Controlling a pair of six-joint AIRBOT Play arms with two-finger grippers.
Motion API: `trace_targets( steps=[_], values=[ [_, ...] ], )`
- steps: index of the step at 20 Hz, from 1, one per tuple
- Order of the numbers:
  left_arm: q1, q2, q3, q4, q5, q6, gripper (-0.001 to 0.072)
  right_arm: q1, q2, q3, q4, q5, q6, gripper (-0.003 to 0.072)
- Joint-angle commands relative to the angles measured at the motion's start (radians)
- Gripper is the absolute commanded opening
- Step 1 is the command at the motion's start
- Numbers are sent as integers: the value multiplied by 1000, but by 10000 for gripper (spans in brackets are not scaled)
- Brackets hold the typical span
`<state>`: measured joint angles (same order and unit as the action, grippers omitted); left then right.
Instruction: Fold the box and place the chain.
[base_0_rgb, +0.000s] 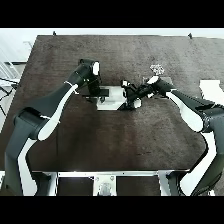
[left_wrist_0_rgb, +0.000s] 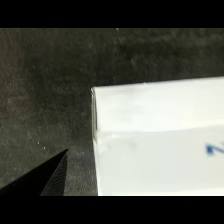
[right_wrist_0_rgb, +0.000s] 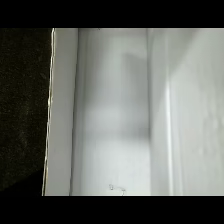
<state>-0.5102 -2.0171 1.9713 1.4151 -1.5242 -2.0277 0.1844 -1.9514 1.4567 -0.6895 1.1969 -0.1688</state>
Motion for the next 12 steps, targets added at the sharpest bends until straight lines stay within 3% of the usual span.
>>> trace_targets(
  steps=[1, 8, 10, 12],
  values=[
    [0, 31, 0, -3, -13, 53, 496, 0, 0, 0, 0, 1, 1, 579],
    [8, 195, 0, 42, -37, 203, 499, 0, 0, 0, 0, 0, 1, 579],
    [18, 248, 0, 52, -12, 335, 648, 0, 0, 0, 0, 0, 1, 579],
    [35, 288, 1, 36, 33, 518, 668, 0, 0, 0, 0, 1, 1, 579]
  ],
)
